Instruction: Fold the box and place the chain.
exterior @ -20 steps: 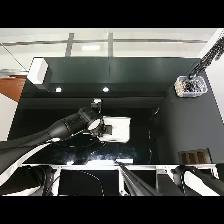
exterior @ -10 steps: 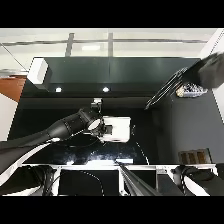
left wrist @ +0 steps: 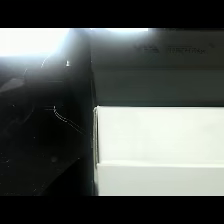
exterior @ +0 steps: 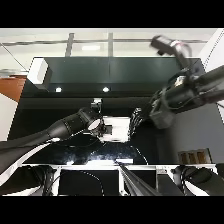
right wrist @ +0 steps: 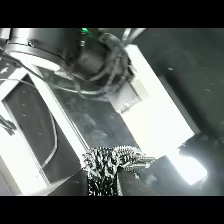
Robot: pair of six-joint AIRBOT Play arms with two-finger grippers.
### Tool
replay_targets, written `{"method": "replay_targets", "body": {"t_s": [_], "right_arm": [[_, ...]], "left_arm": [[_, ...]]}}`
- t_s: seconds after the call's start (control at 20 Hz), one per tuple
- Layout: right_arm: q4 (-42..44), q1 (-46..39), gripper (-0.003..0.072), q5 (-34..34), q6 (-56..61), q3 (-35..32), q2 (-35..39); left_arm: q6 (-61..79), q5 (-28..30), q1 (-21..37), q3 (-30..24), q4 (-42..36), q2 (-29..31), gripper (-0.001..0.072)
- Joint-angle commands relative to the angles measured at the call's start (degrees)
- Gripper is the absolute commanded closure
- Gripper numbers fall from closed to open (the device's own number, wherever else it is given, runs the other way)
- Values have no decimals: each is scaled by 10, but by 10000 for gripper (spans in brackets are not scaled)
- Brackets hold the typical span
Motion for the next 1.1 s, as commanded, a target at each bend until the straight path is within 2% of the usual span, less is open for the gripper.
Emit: {"method": "replay_targets", "body": {"t_s": [0.0,0.2,0.4,0.65,0.9,0.95,1.0,1.05], "right_arm": [[19,25,647,-64,-4,-35,-10],[20,26,647,-68,-5,-53,-24],[17,35,647,-82,-6,-126,-25],[40,36,647,-151,-6,-203,-40],[51,68,645,-180,-6,-209,-86],[49,67,536,-180,-5,-209,-89],[38,61,301,-177,-2,-209,-88],[33,50,249,-165,-2,-209,-88]], "left_arm": [[0,0,0,0,0,0,681],[0,0,0,0,0,0,681],[0,0,0,0,0,0,681],[0,0,0,0,-1,0,681],[0,0,0,0,-3,0,681],[0,0,0,0,-3,0,681],[0,0,0,0,-2,0,681],[0,-1,0,0,-2,0,682]]}}
